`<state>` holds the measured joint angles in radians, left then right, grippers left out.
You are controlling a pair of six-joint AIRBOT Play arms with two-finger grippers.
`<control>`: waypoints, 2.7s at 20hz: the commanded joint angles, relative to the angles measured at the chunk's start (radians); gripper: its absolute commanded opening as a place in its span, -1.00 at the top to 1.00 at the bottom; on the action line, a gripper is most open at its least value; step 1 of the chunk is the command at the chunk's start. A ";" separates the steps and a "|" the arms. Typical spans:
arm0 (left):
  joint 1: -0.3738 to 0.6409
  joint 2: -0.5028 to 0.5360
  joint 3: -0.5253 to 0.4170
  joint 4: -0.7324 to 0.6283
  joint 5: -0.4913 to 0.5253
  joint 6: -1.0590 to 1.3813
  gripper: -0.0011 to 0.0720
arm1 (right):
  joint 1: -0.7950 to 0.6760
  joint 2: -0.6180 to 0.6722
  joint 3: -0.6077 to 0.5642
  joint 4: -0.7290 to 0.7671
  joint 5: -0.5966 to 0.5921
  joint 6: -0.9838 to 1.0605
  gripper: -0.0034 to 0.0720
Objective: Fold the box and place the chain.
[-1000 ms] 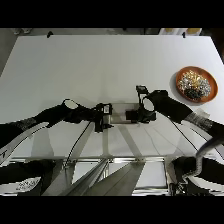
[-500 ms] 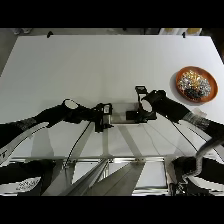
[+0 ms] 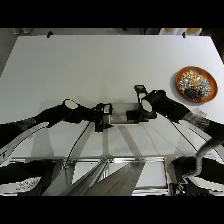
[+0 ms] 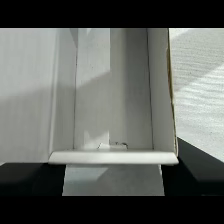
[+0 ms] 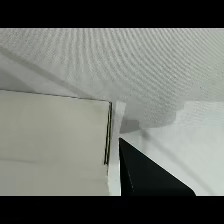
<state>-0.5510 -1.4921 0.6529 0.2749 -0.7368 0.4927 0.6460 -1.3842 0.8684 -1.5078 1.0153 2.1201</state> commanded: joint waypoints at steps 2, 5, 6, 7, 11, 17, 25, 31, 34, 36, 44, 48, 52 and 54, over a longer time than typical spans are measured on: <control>0.001 0.000 0.000 -0.001 0.000 -0.002 -0.09 | 0.001 0.000 0.001 0.004 -0.028 -0.004 0.52; 0.001 0.000 0.000 -0.001 0.000 -0.002 -0.09 | 0.001 0.000 0.001 0.004 -0.034 -0.004 0.53; 0.001 0.000 0.000 -0.001 0.000 -0.002 -0.09 | 0.001 0.000 0.001 0.004 -0.037 -0.004 0.53; 0.001 0.000 0.000 -0.001 0.000 -0.002 -0.09 | 0.002 0.000 0.001 0.004 -0.039 -0.004 0.53; 0.001 0.000 0.000 -0.001 0.000 -0.002 -0.09 | 0.014 -0.001 0.000 -0.003 -0.058 0.005 0.55; 0.001 0.000 0.000 -0.001 0.000 -0.003 -0.09 | 0.021 -0.001 -0.002 -0.013 -0.052 0.031 0.86; 0.001 0.000 0.000 -0.001 0.000 -0.002 -0.09 | 0.012 0.126 -0.002 -0.047 0.011 -0.140 0.04; 0.001 0.000 0.000 -0.001 0.000 -0.002 -0.09 | -0.141 0.298 0.172 -0.060 0.189 -0.357 0.05; 0.001 0.000 0.000 -0.001 0.000 -0.002 -0.09 | -0.370 0.291 0.291 -0.068 0.192 -0.498 0.24; 0.001 0.000 0.000 -0.001 0.000 -0.002 -0.09 | -0.570 0.265 0.307 -0.067 0.148 -0.571 0.34; 0.001 0.000 0.000 -0.001 0.000 -0.002 -0.09 | -0.986 -0.017 0.307 -0.067 0.061 -0.795 0.34; 0.001 0.000 0.000 -0.001 0.000 -0.002 -0.09 | -0.991 -0.090 0.307 -0.075 -0.007 -0.846 0.34; 0.001 0.000 0.000 -0.001 0.000 -0.002 -0.09 | -0.991 -0.135 0.307 -0.104 -0.011 -0.846 0.34; 0.001 0.000 0.000 -0.001 0.000 -0.002 -0.09 | -0.990 -0.151 0.307 -0.098 -0.008 -0.847 0.33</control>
<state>-0.5507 -1.4921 0.6529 0.2733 -0.7368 0.4904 -0.3405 -1.5051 1.1748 -1.5978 1.0142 1.2846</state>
